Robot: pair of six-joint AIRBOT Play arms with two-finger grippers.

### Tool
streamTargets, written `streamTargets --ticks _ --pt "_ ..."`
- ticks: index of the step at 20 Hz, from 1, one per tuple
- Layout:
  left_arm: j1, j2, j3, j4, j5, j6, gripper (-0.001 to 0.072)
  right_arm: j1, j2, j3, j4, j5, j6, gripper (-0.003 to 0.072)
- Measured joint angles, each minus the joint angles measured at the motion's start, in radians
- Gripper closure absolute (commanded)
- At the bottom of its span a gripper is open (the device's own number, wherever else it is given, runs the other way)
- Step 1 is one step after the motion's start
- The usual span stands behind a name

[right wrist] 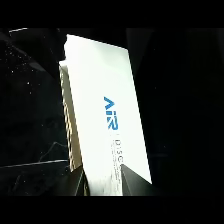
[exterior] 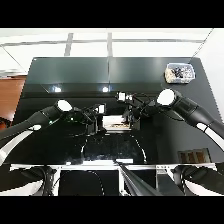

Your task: Fold the box and place the chain.

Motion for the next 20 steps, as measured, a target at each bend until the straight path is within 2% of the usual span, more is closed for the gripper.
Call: streamTargets --ticks 6,7,20 --pt "0.0 0.0 0.0 0.0 0.0 0.0 0.0269 0.005 0.0 0.0 -0.014 0.001 0.006 0.0456" --pt "0.0 0.0 0.0 0.0 0.0 0.0 0.027 0.005 0.0 0.0 -0.017 0.002 0.007 0.0407" --pt "0.0 0.0 0.0 0.0 0.0 0.0 0.027 0.01 -0.001 0.0 -0.029 0.005 0.01 0.0398"
